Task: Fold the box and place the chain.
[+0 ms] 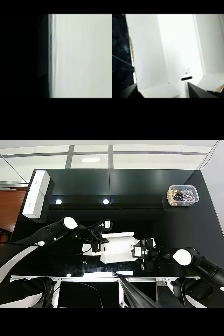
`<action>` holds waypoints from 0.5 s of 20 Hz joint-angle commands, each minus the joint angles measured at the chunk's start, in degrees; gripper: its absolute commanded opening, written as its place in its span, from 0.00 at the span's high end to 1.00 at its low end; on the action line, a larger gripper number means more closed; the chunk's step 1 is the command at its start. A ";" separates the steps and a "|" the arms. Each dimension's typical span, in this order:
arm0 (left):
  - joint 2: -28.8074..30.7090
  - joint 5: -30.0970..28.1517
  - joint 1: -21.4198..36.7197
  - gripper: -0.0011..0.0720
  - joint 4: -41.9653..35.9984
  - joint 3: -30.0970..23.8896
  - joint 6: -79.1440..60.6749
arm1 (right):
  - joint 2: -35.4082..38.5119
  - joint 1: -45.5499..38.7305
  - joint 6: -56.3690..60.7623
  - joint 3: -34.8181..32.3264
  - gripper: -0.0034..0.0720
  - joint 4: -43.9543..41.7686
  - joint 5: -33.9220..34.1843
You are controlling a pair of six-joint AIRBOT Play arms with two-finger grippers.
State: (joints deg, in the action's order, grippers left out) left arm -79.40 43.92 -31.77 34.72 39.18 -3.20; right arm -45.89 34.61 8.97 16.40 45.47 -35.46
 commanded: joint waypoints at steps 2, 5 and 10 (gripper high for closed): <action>-0.02 -0.02 -0.02 0.95 0.02 0.04 0.00 | -0.11 1.16 -0.24 1.11 0.02 2.08 2.89; -0.02 -0.04 -0.02 0.95 0.04 0.04 0.00 | -0.13 -0.76 -0.26 4.07 0.02 4.13 1.36; -0.02 -0.04 -0.02 0.95 0.04 0.04 0.00 | -3.89 -5.73 -2.89 7.72 0.03 0.13 -3.28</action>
State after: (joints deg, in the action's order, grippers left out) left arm -79.40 43.90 -31.77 34.76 39.18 -3.18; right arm -48.05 30.98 7.46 22.17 48.05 -37.39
